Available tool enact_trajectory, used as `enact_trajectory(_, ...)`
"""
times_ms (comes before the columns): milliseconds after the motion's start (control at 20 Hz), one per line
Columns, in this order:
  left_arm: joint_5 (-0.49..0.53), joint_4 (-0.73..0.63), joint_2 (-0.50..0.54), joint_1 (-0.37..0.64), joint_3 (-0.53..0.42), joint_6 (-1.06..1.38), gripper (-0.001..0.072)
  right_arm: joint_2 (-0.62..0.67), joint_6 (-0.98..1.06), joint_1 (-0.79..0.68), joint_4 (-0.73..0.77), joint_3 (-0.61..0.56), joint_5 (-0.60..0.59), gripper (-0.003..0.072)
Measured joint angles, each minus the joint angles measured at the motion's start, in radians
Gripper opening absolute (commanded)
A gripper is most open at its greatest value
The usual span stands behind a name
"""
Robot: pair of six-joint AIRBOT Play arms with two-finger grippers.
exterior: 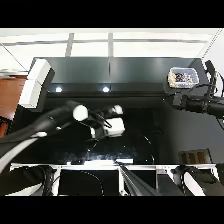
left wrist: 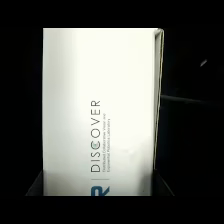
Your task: Fold the box and place the chain.
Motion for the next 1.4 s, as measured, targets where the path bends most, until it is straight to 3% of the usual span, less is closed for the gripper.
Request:
enact_trajectory(100, -0.075, 0.031, 0.075, 0.141, -0.024, -0.047, 0.0385, 0.0, 0.0, 0.0, 0.0, 0.0, 0.0, 0.0051)
enact_trajectory(350, -0.207, 0.058, 0.244, 0.612, -0.079, -0.146, 0.0384, 0.0, -0.003, 0.0, 0.0, 0.0, -0.003, 0.0051)
enact_trajectory(600, -0.278, 0.084, 0.29, 1.046, -0.093, -0.188, 0.0384, 0.0, -0.007, 0.0, 0.0, 0.0, -0.007, 0.005)
enact_trajectory(800, -0.335, 0.119, 0.298, 1.322, -0.095, -0.153, 0.0385, 0.0, -0.014, 0.0, 0.0, 0.0, -0.007, 0.0051)
enact_trajectory(1050, -0.237, 0.099, 0.279, 1.487, -0.096, -0.03, 0.0387, 0.0, -0.018, 0.0, -0.002, 0.0, -0.018, 0.0051)
enact_trajectory(1400, -0.055, 0.047, 0.154, 1.439, -0.096, 0.108, 0.0405, 0.0, -0.018, 0.0, -0.002, 0.0, -0.031, 0.0051)
